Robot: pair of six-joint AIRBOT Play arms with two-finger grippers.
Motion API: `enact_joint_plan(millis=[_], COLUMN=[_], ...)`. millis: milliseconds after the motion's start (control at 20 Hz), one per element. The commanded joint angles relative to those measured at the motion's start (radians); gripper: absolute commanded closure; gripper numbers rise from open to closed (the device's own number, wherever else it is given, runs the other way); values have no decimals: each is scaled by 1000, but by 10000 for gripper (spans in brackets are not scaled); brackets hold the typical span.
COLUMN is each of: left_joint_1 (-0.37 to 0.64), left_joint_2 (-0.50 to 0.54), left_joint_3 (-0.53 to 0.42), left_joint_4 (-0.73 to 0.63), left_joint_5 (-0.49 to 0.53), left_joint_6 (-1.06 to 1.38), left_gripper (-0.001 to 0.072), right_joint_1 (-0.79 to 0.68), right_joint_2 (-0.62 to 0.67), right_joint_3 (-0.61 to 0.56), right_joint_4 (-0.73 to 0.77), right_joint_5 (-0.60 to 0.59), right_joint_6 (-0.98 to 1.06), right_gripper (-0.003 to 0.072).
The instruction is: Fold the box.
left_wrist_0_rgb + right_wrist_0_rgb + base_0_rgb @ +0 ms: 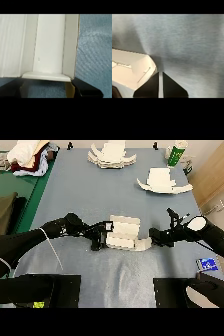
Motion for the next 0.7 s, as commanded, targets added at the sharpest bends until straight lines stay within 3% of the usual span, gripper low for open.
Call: enact_joint_plan(millis=[0, 650], left_joint_1=[0, 0], left_joint_2=[0, 0], left_joint_3=[-1, -1], left_joint_4=[0, -7], left_joint_5=[5, 5], left_joint_6=[2, 1], left_gripper=[105, 105], right_joint_1=[0, 64], right_joint_2=[-4, -72], right_joint_3=[0, 23], right_joint_4=[109, 265], right_joint_5=[-29, -102], right_joint_6=[-61, -168], right_gripper=[613, 613])
